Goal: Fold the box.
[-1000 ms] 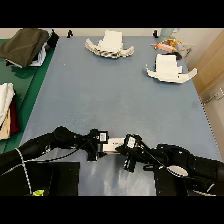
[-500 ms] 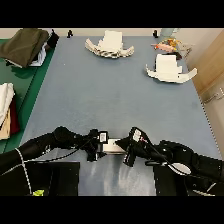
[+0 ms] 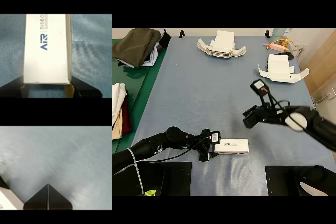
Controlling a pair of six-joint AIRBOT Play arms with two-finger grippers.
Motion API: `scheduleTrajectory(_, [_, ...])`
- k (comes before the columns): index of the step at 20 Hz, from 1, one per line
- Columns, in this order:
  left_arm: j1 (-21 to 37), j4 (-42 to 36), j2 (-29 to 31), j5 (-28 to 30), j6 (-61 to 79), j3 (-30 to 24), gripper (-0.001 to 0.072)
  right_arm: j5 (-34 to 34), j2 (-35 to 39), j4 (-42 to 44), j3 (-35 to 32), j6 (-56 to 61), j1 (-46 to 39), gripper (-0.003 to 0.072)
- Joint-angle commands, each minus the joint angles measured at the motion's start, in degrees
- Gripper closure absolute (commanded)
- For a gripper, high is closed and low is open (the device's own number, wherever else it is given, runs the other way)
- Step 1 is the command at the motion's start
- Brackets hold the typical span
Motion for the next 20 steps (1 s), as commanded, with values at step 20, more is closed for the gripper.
scheduleTrajectory(20, [33.2,6.3,0.9,14.5,-31.6,7.3,0.0201,26.5,-15.9,-12.6,14.8,26.6,-8.7,0.068])
